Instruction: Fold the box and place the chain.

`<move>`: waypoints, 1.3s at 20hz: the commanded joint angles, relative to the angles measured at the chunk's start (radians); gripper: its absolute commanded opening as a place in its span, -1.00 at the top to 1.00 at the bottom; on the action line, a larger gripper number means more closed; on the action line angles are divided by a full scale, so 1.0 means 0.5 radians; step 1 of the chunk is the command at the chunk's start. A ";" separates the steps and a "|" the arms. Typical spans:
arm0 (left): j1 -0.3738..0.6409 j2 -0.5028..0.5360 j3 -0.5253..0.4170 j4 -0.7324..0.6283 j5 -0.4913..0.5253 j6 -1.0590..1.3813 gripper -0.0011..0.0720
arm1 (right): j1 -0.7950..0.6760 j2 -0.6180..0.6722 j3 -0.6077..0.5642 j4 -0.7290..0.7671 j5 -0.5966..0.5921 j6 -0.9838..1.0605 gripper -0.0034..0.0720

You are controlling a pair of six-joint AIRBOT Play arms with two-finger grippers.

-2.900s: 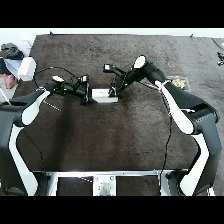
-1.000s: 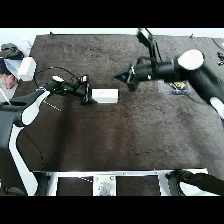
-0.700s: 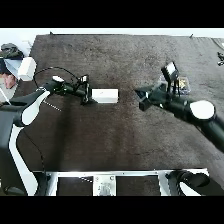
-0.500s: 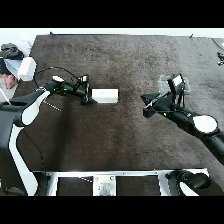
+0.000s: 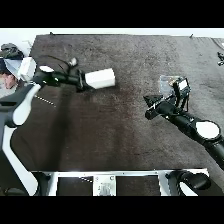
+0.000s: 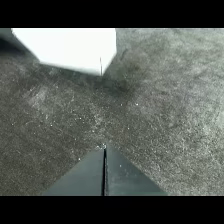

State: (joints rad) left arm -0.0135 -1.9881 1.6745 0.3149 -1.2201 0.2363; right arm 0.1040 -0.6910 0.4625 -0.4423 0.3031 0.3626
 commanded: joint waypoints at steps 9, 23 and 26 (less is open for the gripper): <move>0.993 0.774 -0.300 0.674 0.721 -1.273 0.96 | 0.002 0.002 -0.002 -0.004 -0.010 0.002 0.92; 1.529 1.432 -1.794 0.830 1.151 -1.144 0.96 | 0.002 0.002 -0.002 -0.005 -0.132 0.001 0.92; 1.528 1.392 -1.818 0.880 1.160 -1.147 0.96 | 0.002 0.002 -0.002 -0.006 -0.170 -0.001 0.92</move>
State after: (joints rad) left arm 0.7460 -1.2823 0.7940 0.7189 -0.6716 -0.3275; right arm 0.1040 -0.6895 0.4614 -0.4446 0.2424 0.3630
